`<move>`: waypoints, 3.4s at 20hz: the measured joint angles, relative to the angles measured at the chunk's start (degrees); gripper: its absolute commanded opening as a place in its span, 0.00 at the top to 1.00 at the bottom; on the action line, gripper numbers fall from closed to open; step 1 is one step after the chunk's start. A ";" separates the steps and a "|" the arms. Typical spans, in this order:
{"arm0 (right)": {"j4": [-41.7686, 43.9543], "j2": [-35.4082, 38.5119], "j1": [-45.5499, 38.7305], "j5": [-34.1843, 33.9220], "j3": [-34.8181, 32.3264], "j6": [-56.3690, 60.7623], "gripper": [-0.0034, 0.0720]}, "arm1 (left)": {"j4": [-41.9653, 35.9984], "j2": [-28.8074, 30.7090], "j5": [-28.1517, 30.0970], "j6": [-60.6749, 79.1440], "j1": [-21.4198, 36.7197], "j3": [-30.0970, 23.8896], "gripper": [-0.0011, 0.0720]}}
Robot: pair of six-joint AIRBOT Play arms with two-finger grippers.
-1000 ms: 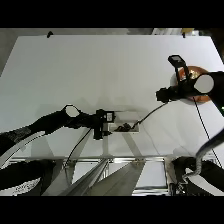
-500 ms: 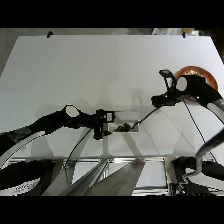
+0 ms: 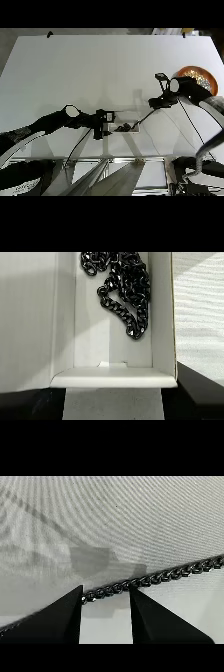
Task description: Fold the box and place the chain.
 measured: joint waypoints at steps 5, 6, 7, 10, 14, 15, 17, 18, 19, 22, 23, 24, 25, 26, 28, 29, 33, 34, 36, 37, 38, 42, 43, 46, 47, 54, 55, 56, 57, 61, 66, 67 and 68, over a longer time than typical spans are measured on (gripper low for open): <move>-0.81 0.17 0.48 3.67 -0.22 0.15 0.65 | 0.00 0.00 0.00 0.02 0.00 0.00 0.71; -0.37 0.61 0.63 4.00 -0.17 0.24 0.65 | -0.02 0.02 -0.02 0.00 0.00 0.00 0.71; -0.92 1.36 0.79 4.20 -0.17 0.20 0.64 | -0.02 0.00 -0.02 0.00 0.00 0.00 0.71; -1.49 3.50 1.01 3.74 -0.20 0.42 0.52 | -0.02 0.00 -0.02 0.00 0.00 0.00 0.71; -1.79 4.52 1.09 0.98 -1.68 3.61 0.50 | -0.02 0.00 -0.02 0.02 0.00 0.00 0.71; -1.73 4.57 1.09 0.42 -2.21 4.33 0.50 | -0.02 0.00 -0.02 0.02 0.00 0.00 0.71; -1.75 4.26 1.09 -0.35 -3.06 5.42 0.50 | -0.02 0.00 -0.02 0.00 0.00 0.00 0.71; -1.75 4.04 1.09 -0.74 -3.37 6.10 0.51 | -0.02 0.00 -0.02 0.02 0.00 0.00 0.71; -1.75 3.85 1.09 -1.27 -3.56 6.36 0.51 | -0.02 0.00 -0.02 0.02 0.00 0.00 0.71; -1.66 3.61 1.09 -2.25 -3.87 7.21 0.54 | -0.02 0.00 0.00 0.02 0.00 0.00 0.71; -1.57 3.52 1.09 -2.60 -3.91 7.34 0.58 | -0.02 0.00 0.00 0.02 0.00 0.00 0.71; -1.55 3.50 1.09 -2.75 -3.98 7.54 0.59 | -0.02 0.00 0.00 0.02 0.00 0.00 0.71; -1.53 3.48 1.09 -2.84 -4.00 7.54 0.65 | -0.02 0.00 0.00 0.02 0.00 0.00 0.71; -1.38 3.45 1.09 -2.97 -4.02 7.56 0.73 | -0.02 0.00 0.00 0.00 0.00 0.00 0.71; -1.22 3.41 1.14 -3.21 -4.09 7.58 0.91 | -0.02 0.00 0.00 0.02 0.00 -0.02 0.71; -1.16 3.41 1.16 -3.26 -4.07 7.61 0.93 | -0.02 0.00 0.00 0.02 0.00 0.00 0.71; -1.42 3.61 1.22 -2.40 -4.11 5.46 0.94 | -0.02 0.00 0.00 0.02 0.00 0.00 0.71; -1.97 3.91 1.36 -1.38 -4.13 4.44 0.94 | -0.02 0.00 0.00 0.02 0.00 0.00 0.71; -2.12 5.35 1.88 1.03 -4.17 2.67 0.94 | -0.02 0.00 0.00 0.00 0.00 0.00 0.71; -1.53 6.45 2.27 1.05 -4.15 1.84 0.94 | -0.02 0.00 0.00 0.00 0.00 0.00 0.71; -1.49 7.93 2.73 1.70 -4.15 1.42 0.94 | 0.00 0.00 0.00 0.02 0.00 0.00 0.71; -0.94 15.37 5.27 4.63 -4.15 0.17 0.94 | 0.00 0.00 0.00 0.00 0.00 0.00 0.71; -0.48 17.51 6.21 5.53 -4.15 0.00 0.94 | -0.02 0.00 0.00 0.00 0.00 -0.02 0.71; 3.06 24.87 10.08 8.13 -4.15 -0.31 0.93 | -0.02 0.00 0.00 0.00 0.00 0.00 0.71; 4.81 27.26 11.63 8.50 -4.15 -0.39 0.93 | -0.02 0.00 0.00 0.00 0.00 0.00 0.71; 17.22 35.67 23.85 0.96 -4.17 -0.31 0.93 | -0.02 0.00 0.00 0.02 0.00 0.00 0.71; 18.01 35.82 25.24 -0.61 -4.17 0.00 0.93 | -0.02 0.00 0.00 0.02 0.00 0.00 0.71; 18.51 35.85 26.34 -2.21 -4.17 0.28 0.93 | -0.02 0.00 0.00 0.02 0.00 0.00 0.71; 18.95 35.63 27.30 -3.48 -4.17 0.70 0.93 | 0.00 0.00 0.00 0.00 0.00 0.00 0.71; 19.56 33.09 29.05 -5.90 -4.22 1.40 0.92 | 0.00 0.00 0.00 0.00 0.00 0.00 0.71; 19.52 30.12 29.49 -6.88 -4.13 1.42 0.66 | 0.00 0.00 0.00 0.02 0.00 0.00 0.71; 19.52 30.12 29.24 -6.86 -3.93 1.09 0.67 | 0.00 0.00 0.00 0.00 0.00 0.00 0.71; 19.47 30.29 28.68 -6.64 -3.65 0.72 0.67 | 0.00 0.00 0.00 0.00 0.00 0.00 0.71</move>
